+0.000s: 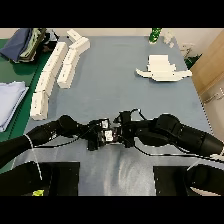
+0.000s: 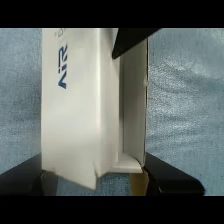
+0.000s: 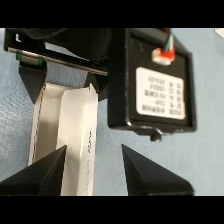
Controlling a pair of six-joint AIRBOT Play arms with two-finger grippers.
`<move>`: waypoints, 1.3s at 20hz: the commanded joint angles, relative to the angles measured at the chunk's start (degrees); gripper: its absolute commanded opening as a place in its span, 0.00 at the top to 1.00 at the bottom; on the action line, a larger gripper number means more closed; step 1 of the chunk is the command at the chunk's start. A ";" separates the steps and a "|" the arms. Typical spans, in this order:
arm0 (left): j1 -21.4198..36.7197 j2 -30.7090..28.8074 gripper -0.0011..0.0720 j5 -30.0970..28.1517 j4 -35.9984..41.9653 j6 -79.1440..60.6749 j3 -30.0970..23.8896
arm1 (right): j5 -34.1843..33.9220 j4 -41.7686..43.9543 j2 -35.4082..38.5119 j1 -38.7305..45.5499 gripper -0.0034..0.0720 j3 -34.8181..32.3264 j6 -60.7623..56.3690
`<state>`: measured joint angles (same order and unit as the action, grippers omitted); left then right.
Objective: Fold the box.
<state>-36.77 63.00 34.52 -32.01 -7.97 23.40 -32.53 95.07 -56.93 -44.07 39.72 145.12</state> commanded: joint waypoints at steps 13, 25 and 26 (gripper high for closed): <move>-0.02 -0.02 0.37 0.00 -0.09 -0.11 0.00 | -7.50 8.94 -1.36 0.00 0.28 -0.11 1.38; -0.02 -0.02 0.37 0.00 -0.09 -0.11 0.00 | -6.93 8.68 -1.07 0.00 0.55 0.02 2.45; -0.02 -0.02 0.37 0.00 -0.09 -0.11 0.00 | -6.93 8.68 -0.92 0.00 0.55 0.02 2.62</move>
<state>-36.80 63.00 34.52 -32.10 -8.12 23.40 -39.70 103.79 -58.08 -44.03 39.68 147.13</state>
